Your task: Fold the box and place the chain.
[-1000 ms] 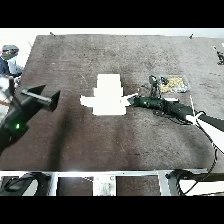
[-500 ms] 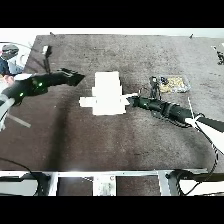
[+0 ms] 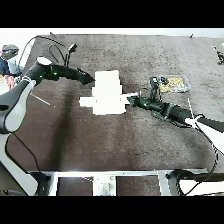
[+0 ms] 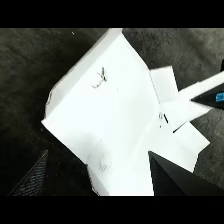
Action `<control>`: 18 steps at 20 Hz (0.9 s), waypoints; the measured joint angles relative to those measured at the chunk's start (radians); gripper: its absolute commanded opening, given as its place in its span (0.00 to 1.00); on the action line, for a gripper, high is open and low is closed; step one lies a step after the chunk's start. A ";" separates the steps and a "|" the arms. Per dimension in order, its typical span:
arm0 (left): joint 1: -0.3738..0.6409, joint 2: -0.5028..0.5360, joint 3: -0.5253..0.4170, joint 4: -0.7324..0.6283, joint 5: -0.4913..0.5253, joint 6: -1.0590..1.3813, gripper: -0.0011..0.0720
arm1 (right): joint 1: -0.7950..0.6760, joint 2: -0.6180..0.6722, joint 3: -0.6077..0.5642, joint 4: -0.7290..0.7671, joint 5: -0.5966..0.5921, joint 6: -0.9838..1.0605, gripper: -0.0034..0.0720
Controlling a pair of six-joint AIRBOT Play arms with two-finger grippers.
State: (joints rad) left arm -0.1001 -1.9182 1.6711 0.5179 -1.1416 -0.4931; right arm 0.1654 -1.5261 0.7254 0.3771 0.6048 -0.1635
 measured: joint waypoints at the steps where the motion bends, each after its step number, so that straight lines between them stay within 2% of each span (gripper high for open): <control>1: 0.000 -0.029 0.034 0.018 -0.018 -0.026 0.97 | 0.000 0.000 0.000 0.000 0.000 -0.002 0.06; 5: -0.016 -0.102 0.114 0.057 -0.055 -0.082 0.97 | 0.000 0.000 0.000 0.001 0.000 -0.007 0.06; 7: -0.024 -0.126 0.134 0.068 -0.064 -0.092 0.91 | 0.000 0.000 0.000 0.001 0.000 -0.009 0.06; 13: -0.040 -0.186 0.170 0.058 -0.111 -0.101 0.91 | 0.000 0.000 0.000 -0.004 0.005 -0.009 0.06; 14: -0.042 -0.199 0.175 0.044 -0.135 -0.102 0.82 | 0.000 0.000 0.000 -0.006 0.006 -0.009 0.06; 16: -0.045 -0.223 0.187 0.009 -0.182 -0.100 0.80 | 0.000 0.000 0.000 -0.008 0.007 -0.009 0.06; 17: -0.045 -0.233 0.192 0.002 -0.202 -0.095 0.61 | 0.000 0.000 0.000 -0.008 0.007 -0.010 0.06; 18: -0.044 -0.239 0.194 -0.005 -0.212 -0.090 0.58 | 0.000 0.000 0.000 -0.008 0.007 -0.010 0.06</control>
State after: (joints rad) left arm -0.1440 -2.1574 1.8652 0.5129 -1.3540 -0.5827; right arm 0.1654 -1.5261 0.7254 0.3687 0.6121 -0.1730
